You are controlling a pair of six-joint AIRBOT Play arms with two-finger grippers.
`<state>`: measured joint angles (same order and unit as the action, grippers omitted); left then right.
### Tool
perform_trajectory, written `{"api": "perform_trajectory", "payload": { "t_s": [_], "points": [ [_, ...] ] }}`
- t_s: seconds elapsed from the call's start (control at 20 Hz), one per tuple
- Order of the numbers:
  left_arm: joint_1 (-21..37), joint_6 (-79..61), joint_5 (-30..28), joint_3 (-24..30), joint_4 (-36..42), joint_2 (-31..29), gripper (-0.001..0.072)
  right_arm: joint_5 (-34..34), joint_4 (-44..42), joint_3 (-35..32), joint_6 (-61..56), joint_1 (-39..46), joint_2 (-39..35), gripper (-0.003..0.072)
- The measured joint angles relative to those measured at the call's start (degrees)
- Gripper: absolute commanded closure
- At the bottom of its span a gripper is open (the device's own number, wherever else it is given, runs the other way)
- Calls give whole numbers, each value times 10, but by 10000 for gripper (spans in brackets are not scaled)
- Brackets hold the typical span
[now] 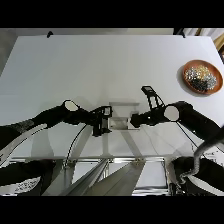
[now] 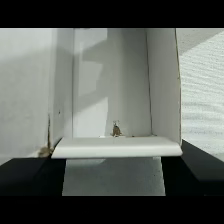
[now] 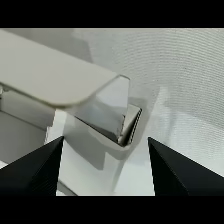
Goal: Fold the box and place the chain.
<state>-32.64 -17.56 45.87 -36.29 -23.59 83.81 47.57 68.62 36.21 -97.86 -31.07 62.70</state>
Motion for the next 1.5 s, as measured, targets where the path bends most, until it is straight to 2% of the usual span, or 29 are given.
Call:
{"api": "perform_trajectory", "payload": {
  "t_s": [0.25,0.75,1.2,1.35,1.5],
  "points": [
    [0,0,0,0,0,0,455,21,34,32,-66,-33,34,111],
    [0,0,0,0,0,0,455,52,89,45,-202,-69,82,112],
    [0,0,0,0,0,0,455,110,150,112,-276,-94,129,115],
    [0,0,0,0,0,0,455,115,160,117,-299,-108,135,178],
    [0,0,0,0,0,0,455,116,165,120,-314,-121,145,290]
  ]
}}
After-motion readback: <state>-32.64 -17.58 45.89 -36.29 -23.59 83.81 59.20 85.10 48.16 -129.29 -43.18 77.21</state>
